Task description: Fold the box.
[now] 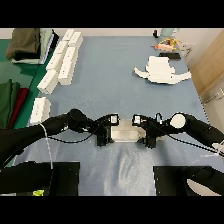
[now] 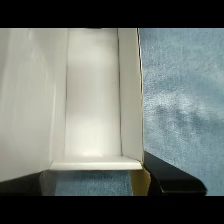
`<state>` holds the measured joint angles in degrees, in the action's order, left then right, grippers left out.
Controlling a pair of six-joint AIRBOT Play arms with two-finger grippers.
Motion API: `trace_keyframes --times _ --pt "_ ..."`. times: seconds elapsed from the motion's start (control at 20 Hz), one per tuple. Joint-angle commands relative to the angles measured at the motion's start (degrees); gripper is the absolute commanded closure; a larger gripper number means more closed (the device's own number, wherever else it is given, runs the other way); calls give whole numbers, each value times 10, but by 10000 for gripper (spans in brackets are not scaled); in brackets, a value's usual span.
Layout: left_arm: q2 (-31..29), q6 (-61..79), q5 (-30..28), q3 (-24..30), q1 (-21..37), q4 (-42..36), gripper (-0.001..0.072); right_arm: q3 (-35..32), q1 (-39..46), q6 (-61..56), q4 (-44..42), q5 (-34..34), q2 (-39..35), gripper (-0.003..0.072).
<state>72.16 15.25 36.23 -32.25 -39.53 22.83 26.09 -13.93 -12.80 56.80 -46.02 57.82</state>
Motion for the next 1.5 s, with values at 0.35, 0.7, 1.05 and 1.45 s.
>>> trace_keyframes --times 0.35,0.7,1.05,1.45 --pt "0 -3 19 -1 -1 16 112 0 0 0 0 0 0 179" --pt "0 -3 18 -1 -1 12 112 0 0 0 0 0 0 180" --pt "0 -3 18 -1 -1 12 112 0 0 0 0 0 0 180" --pt "0 -3 18 -1 -1 12 112 3 0 -1 7 -22 0 65"
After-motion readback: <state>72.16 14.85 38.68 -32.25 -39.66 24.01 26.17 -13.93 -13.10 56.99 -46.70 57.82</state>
